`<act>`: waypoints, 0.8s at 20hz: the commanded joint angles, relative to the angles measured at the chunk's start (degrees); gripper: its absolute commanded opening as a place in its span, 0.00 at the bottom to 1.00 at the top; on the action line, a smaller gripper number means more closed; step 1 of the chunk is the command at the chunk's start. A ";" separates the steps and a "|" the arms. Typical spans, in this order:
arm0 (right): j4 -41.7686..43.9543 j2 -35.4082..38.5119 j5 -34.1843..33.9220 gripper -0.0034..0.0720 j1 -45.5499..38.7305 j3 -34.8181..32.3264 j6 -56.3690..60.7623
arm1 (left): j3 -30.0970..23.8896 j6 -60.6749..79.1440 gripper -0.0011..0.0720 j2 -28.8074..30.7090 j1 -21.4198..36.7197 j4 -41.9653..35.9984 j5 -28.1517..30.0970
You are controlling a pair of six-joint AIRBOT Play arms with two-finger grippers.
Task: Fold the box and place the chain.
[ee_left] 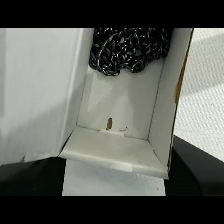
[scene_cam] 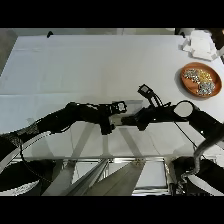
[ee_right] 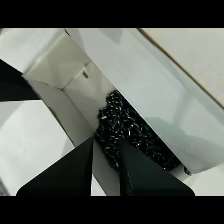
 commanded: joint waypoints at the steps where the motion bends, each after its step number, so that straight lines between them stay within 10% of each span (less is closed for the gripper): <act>1: -11.82 1.92 10.60 0.28 0.02 6.97 3.98 | 0.04 0.02 0.56 0.02 0.00 0.00 0.00; 6: -38.18 2.36 36.83 0.10 -5.33 15.34 10.64 | 0.04 0.02 0.56 0.02 0.00 0.00 0.00; 16: -28.22 -19.17 10.05 0.16 -14.95 22.64 16.63 | 0.04 0.02 0.56 0.02 0.00 0.00 0.00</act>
